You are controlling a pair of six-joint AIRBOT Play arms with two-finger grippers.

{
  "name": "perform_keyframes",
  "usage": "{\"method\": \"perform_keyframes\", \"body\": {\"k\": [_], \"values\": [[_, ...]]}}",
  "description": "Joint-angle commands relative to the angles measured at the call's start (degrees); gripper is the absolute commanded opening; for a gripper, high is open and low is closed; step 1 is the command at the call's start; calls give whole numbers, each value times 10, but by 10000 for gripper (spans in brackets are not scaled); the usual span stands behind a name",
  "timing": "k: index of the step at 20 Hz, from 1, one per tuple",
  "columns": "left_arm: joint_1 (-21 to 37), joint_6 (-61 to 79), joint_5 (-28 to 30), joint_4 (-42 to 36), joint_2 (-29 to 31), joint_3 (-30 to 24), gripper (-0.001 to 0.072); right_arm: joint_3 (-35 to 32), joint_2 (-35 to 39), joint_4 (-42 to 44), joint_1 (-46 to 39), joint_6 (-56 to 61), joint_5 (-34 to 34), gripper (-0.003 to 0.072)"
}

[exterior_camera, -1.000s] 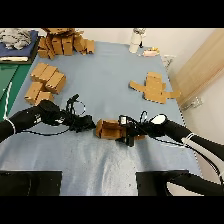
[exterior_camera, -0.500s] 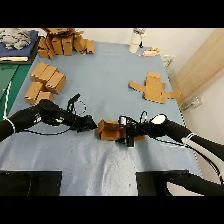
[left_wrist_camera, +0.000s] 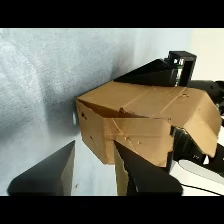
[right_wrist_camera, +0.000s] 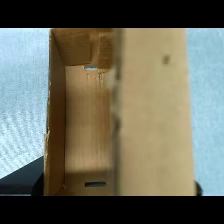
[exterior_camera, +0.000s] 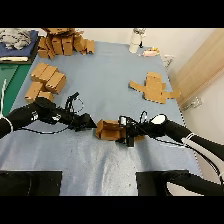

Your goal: Fold the box.

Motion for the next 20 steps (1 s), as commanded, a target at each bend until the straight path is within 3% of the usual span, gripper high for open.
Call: {"method": "perform_keyframes", "body": {"k": [1,9,10,11,20], "values": [[9,-2,-23,2,0,1,373,0,0,0,0,0,-3,596],[9,148,-59,-71,-3,1,375,0,0,0,0,0,-3,596],[9,148,-60,-70,-8,1,457,0,0,0,0,0,-3,596],[9,147,-61,-72,-14,1,601,0,0,0,0,0,-3,596],[-51,168,32,-74,-34,2,599,0,0,0,0,0,-2,596]]}}
